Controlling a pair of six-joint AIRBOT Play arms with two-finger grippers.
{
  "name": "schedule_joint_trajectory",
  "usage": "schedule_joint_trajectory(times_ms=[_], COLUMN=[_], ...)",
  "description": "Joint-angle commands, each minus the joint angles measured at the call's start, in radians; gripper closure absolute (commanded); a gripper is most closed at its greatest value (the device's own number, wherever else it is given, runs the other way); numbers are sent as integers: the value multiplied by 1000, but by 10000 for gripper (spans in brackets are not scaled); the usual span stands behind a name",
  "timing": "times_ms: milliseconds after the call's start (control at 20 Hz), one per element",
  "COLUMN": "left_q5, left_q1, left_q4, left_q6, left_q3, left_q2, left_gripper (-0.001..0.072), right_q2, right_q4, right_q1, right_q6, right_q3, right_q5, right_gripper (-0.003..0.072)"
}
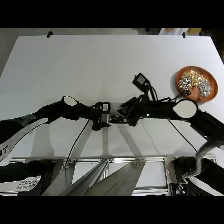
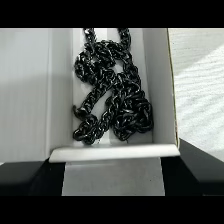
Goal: Fold the box and place the chain.
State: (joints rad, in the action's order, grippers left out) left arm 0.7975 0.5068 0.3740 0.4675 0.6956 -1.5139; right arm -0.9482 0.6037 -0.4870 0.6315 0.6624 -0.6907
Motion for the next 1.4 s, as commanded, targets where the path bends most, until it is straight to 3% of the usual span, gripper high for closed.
schedule_joint_trajectory(times_ms=[0,50,300,400,450,600,1100,1350], left_q5=[0,0,0,0,0,0,0,0], left_q1=[0,0,0,0,0,0,0,0], left_q4=[0,0,0,0,0,0,0,0], left_q6=[0,0,0,0,0,0,0,0], left_q3=[0,0,0,0,0,0,0,0], left_q2=[1,1,1,1,1,1,1,1], left_gripper=[557,557,557,557,557,557,557,557], right_q2=[60,71,9,-34,-61,-135,-250,-257], right_q4=[125,171,546,532,492,381,255,254], right_q1=[140,183,290,291,288,288,286,249], right_q6=[0,-7,-42,-228,-351,-563,-746,-820], right_q3=[50,51,27,-14,-32,-51,-51,-51], right_q5=[-88,-82,-118,-121,-127,-133,-167,-127], right_gripper=[603,660,668,656,582,480,464,465])
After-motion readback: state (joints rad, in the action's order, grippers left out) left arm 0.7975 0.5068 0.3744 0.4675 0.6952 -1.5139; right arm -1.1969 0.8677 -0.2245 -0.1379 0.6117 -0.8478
